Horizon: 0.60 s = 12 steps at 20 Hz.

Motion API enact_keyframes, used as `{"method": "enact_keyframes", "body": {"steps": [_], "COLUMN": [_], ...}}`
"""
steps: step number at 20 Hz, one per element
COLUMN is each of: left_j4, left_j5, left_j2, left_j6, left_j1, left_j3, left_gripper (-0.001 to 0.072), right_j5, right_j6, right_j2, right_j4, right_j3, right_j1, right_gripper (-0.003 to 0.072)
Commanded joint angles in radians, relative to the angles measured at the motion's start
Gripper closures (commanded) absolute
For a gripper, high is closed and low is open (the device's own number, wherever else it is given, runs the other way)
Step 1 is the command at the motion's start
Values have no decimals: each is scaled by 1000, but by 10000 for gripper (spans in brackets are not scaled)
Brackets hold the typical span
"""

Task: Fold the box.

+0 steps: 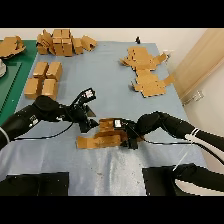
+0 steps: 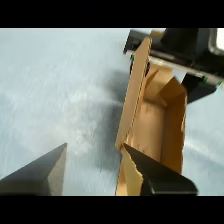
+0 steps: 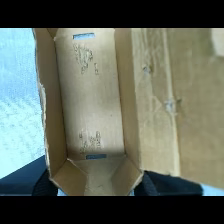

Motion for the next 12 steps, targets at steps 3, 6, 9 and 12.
{"method": "enact_keyframes", "body": {"steps": [3,6,9,12], "left_j4": [360,253,97,-6], "left_j5": [-323,-430,-201,-58], "left_j2": [126,123,104,20], "left_j6": [-724,-946,-952,-948], "left_j1": [-3,-103,-207,-186], "left_j3": [1,-9,-6,16], "left_gripper": [699,699,699,699], "right_j5": [0,0,0,-1], "right_j6": [0,0,0,0], "right_j2": [0,0,0,0], "right_j4": [-2,-1,-2,-1], "right_j3": [0,0,0,-1], "right_j1": [1,1,1,1], "right_gripper": [120,120,120,120]}}
